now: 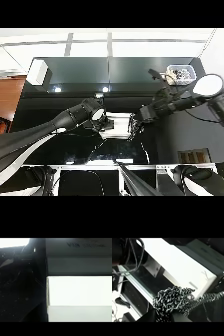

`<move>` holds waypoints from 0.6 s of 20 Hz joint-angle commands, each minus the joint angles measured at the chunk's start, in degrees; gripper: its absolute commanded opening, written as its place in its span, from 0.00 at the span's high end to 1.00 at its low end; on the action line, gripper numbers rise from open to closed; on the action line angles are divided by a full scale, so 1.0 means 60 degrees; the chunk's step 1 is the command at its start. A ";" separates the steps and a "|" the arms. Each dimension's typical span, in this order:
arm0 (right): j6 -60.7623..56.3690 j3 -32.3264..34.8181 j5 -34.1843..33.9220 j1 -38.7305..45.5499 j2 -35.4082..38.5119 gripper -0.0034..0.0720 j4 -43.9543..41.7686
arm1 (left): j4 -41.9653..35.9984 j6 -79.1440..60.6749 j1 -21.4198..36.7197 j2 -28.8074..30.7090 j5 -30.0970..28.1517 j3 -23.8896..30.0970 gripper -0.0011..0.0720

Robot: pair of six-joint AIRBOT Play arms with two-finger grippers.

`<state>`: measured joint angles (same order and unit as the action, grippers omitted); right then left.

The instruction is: Fold the box and place the chain.

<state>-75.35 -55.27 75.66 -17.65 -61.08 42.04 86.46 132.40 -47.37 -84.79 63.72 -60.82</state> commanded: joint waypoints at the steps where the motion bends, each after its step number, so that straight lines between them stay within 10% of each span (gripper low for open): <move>1: 0.0175 0.0000 -0.1213 -0.0831 -0.0586 0.94 0.0007 | 0.0004 0.0004 0.0007 0.0000 0.0000 -0.0011 0.95; 9: 0.0168 0.0000 -0.1585 -0.0969 -0.0809 0.93 0.0033 | 0.0004 0.0004 0.0004 0.0000 -0.0004 -0.0011 0.95; 12: 0.0131 0.0000 -0.1800 -0.0969 -0.0816 0.51 0.0040 | 0.0004 0.0004 0.0004 0.0000 -0.0004 -0.0011 0.95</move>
<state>-74.39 -55.27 66.13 -23.31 -65.80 42.15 86.46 132.44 -47.40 -84.82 63.77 -60.82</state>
